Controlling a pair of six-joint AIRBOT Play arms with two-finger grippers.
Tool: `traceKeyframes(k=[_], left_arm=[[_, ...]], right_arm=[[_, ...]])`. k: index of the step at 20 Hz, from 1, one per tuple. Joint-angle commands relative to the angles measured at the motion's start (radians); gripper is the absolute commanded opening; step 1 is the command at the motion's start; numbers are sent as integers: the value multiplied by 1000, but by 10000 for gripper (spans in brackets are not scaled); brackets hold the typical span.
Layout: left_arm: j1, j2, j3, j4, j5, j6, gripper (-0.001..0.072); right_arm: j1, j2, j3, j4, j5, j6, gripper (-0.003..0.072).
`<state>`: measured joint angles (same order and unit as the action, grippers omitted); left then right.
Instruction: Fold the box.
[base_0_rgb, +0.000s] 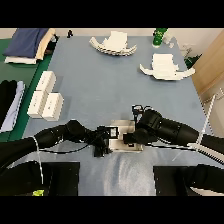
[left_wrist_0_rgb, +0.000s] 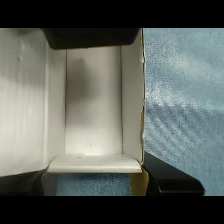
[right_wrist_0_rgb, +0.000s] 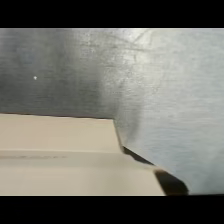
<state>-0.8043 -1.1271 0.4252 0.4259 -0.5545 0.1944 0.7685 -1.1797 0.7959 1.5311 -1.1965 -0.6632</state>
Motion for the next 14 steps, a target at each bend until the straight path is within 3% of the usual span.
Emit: traceKeyframes(k=[1, 5, 6, 8, 9, 12, 14], left_arm=[[0, 0, 0, 0, -3, -3, 452], [0, 0, 0, 0, -3, -3, 452], [0, 0, 0, 0, -3, -3, 452], [0, 0, 0, 0, -3, -3, 452], [0, 0, 0, 0, -3, -3, 452], [0, 0, 0, 0, -3, -3, 452], [0, 0, 0, 0, -3, -3, 452]], right_arm=[[0, 44, 10, 2, -63, -11, 470], [0, 153, 42, -21, -141, -19, 468], [-2, 193, 50, -30, -161, -26, 419], [-28, 270, 52, -60, -210, -64, 119], [-60, 294, 52, -89, -238, -87, 11], [-270, 306, 41, -84, -222, -260, 1], [-454, 254, 24, 75, -92, -462, 1]])
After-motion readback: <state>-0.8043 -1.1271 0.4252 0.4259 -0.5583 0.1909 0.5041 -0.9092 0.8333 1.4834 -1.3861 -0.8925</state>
